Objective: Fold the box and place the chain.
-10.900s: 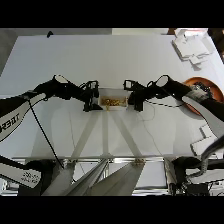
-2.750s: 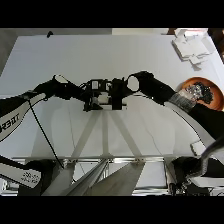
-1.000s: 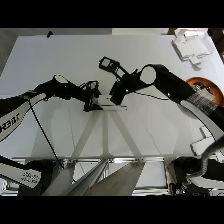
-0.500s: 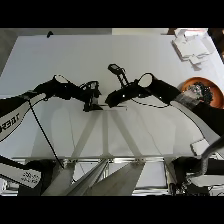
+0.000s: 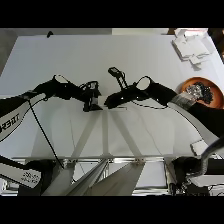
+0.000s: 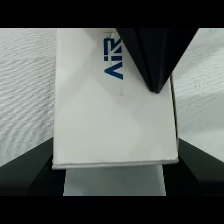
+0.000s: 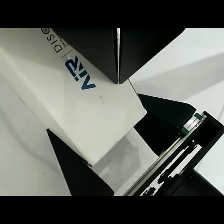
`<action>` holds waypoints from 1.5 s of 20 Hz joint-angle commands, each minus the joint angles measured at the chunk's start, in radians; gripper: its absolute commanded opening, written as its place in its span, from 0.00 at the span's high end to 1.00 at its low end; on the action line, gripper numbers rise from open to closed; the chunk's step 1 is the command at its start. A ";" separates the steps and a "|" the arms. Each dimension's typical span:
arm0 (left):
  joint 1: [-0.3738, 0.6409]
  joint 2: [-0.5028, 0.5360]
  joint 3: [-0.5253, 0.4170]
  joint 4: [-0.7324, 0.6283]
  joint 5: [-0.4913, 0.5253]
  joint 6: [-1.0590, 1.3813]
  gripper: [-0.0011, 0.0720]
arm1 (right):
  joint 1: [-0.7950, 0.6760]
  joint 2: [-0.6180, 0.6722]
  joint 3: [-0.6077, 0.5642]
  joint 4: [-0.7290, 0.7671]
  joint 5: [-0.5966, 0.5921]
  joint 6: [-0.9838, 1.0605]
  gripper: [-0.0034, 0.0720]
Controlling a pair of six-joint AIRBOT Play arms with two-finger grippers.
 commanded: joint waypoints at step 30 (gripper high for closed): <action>0.000 0.001 0.001 -0.001 0.005 0.003 0.61 | -0.208 0.182 -0.277 0.098 -0.064 -0.053 0.94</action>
